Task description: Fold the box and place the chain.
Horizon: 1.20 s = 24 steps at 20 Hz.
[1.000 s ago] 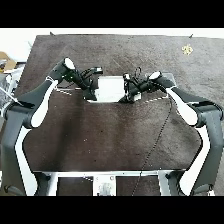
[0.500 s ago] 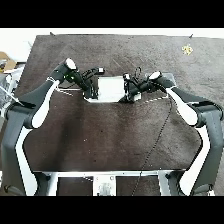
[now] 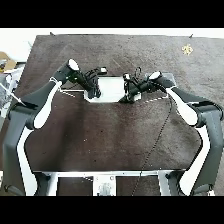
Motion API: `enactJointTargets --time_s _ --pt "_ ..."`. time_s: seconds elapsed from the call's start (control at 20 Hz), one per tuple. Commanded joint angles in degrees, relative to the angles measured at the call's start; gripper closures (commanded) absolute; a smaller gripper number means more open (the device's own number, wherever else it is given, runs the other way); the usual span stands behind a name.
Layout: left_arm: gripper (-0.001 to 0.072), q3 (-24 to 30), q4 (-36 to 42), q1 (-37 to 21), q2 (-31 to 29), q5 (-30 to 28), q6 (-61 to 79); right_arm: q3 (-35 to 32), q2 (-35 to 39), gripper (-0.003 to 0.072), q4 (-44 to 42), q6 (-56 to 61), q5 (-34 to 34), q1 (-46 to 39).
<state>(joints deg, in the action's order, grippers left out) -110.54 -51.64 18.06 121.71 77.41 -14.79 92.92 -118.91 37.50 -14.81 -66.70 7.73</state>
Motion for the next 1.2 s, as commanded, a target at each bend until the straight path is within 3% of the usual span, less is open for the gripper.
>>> enactJointTargets --time_s 0.0,0.1,0.15,0.2,0.95,1.0,1.05,1.15 --pt "0.0606 0.0 0.5 1.2 1.2 -0.3 0.3 0.0 0.0 0.0177 0.0 0.0 0.0 0.1" --pt "0.0592 0.0 0.6 1.5 2.0 -0.5 0.3 0.0 0.0 0.0177 0.0 0.0 0.0 0.1" --pt "0.0528 0.0 0.8 1.5 2.0 -1.0 0.2 0.0 0.0 0.0178 0.0 0.0 0.0 0.1" --pt "0.0518 0.0 0.8 1.4 1.9 -1.7 0.2 0.0 0.0 0.0177 0.0 0.0 0.0 0.1" --pt "0.0516 -0.1 4.2 1.4 1.9 -1.8 0.2 0.0 0.0 0.0177 -0.2 0.0 0.0 0.1" --pt "0.0377 -0.1 4.2 1.4 1.9 -1.8 0.2 0.0 0.0 0.0178 -0.4 0.0 0.0 0.1" --pt "0.0032 -0.1 4.2 1.4 1.9 -2.0 0.0 0.0 0.0 0.0177 -0.5 0.0 0.0 0.1" --pt "0.0008 -0.1 4.1 1.4 1.9 -1.6 -0.4 0.0 0.0 0.0177 -0.5 0.0 0.0 0.1"
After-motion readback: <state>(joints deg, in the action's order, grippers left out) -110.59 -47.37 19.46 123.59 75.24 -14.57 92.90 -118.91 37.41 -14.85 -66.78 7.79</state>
